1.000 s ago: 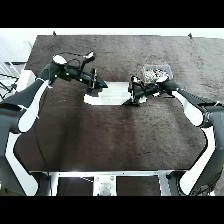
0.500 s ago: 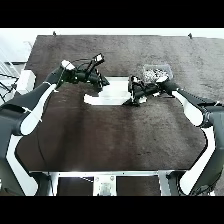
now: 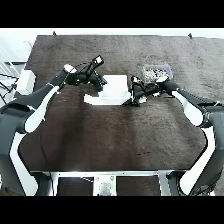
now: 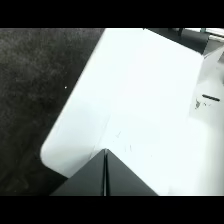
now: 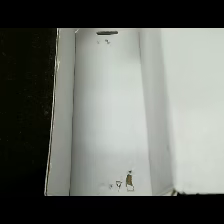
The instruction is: Fold the box and place the chain.
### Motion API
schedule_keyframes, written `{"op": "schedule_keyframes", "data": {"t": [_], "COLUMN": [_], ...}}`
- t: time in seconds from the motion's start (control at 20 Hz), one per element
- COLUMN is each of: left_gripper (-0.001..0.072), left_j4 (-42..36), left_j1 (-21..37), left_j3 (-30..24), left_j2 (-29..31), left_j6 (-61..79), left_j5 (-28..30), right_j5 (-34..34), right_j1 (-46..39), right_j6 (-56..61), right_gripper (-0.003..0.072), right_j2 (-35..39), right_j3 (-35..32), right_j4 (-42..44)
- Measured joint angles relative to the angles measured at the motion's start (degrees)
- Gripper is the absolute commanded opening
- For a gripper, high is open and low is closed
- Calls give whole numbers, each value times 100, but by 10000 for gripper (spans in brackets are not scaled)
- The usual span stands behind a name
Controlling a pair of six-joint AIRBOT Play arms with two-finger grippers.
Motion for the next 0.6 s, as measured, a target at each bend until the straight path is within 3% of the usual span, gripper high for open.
{"op": "schedule_keyframes", "data": {"t": [0.35, 0.6], "left_gripper": [18, 19], "left_j4": [2, 157], "left_j1": [0, 111], "left_j3": [-46, 87], "left_j2": [-138, 94], "left_j6": [-7, -2], "left_j5": [-149, -396], "right_j5": [0, 0], "right_j1": [0, 0], "right_j6": [2, -2], "right_gripper": [553, 552], "right_j2": [-2, -2], "right_j3": [0, 0], "right_j4": [0, -2]}}
